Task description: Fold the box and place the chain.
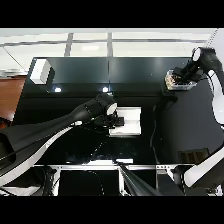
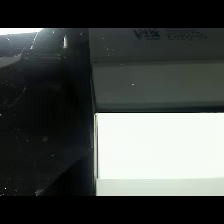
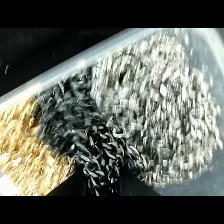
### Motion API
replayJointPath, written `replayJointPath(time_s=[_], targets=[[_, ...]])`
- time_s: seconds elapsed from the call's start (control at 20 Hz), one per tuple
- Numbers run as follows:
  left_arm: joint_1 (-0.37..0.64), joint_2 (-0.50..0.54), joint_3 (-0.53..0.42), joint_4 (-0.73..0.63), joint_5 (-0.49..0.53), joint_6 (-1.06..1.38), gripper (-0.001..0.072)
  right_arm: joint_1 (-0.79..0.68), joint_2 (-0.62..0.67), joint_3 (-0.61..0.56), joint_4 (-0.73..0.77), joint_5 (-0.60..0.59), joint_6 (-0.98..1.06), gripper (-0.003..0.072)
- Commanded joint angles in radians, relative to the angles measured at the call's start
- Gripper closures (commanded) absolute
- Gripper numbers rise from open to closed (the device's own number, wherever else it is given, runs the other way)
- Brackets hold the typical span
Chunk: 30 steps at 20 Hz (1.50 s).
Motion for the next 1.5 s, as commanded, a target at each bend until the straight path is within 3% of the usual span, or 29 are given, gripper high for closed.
replayJointPath(time_s=[0.0, 0.55, 0.8, 1.0, 1.2, 1.3, 1.45], targets=[[0.000, 0.000, 0.000, 0.000, 0.000, 0.000, 0.0684, -0.001, 0.090, 0.003, 0.005, 0.001, -0.126, 0.0674], [0.000, 0.000, 0.001, 0.000, 0.000, 0.000, 0.0683, -0.001, 0.522, 0.003, 0.068, -0.037, -0.246, 0.0674], [0.000, 0.000, 0.001, 0.000, 0.000, 0.000, 0.0683, 0.014, 0.700, -0.031, 0.192, 0.136, -0.317, 0.0674], [0.000, 0.000, 0.001, 0.000, -0.004, 0.000, 0.0683, 0.085, 0.924, -0.259, 0.259, 0.253, -0.362, 0.0674], [0.000, 0.000, 0.000, 0.000, -0.005, 0.000, 0.0683, 0.187, 1.096, -0.558, 0.476, 0.328, -0.377, 0.0673], [0.000, 0.000, 0.001, 0.000, -0.005, 0.000, 0.0683, 0.250, 1.123, -0.687, 0.605, 0.295, -0.377, 0.0674], [0.000, 0.000, 0.001, 0.000, -0.003, 0.000, 0.0683, 0.376, 1.120, -0.830, 0.749, 0.121, -0.376, 0.0674]])
